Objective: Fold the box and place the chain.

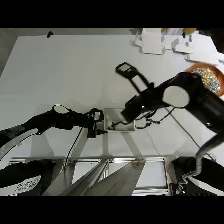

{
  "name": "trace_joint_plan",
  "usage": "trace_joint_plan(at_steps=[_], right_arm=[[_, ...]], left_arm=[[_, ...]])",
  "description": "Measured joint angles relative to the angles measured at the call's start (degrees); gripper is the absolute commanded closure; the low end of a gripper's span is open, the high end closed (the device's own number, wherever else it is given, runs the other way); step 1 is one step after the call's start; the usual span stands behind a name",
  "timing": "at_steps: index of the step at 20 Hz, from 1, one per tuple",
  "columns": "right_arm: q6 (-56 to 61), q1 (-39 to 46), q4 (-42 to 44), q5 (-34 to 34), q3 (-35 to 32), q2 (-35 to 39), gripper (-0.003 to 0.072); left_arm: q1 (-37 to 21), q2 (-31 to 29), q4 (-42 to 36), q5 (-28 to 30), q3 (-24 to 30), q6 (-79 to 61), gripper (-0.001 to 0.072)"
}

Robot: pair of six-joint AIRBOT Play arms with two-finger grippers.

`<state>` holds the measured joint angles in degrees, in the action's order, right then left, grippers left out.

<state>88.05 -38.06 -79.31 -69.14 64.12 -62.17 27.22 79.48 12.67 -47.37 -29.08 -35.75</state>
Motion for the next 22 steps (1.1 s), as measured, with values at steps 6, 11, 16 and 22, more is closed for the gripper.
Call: trace_joint_plan(at_steps=[6, 11, 16, 22], right_arm=[[0.55, 14.71, -6.08, -1.86, -4.17, -0.26, 0.0540], [2.75, 22.62, -7.30, 3.96, -11.34, -2.60, 0.0281], [4.72, 24.76, -7.52, 8.02, -14.40, -7.61, 0.0291], [7.13, 25.24, -7.50, 10.03, -15.12, -13.62, 0.0349]], left_arm=[[0.00, 0.00, 0.02, 0.00, 0.00, 0.00, 0.0453], [0.00, 0.00, 0.02, 0.00, 0.00, 0.00, 0.0453], [0.00, 0.00, 0.00, 0.00, 0.00, 0.00, 0.0453], [0.00, 0.00, 0.00, 0.00, 0.00, 0.00, 0.0453]])
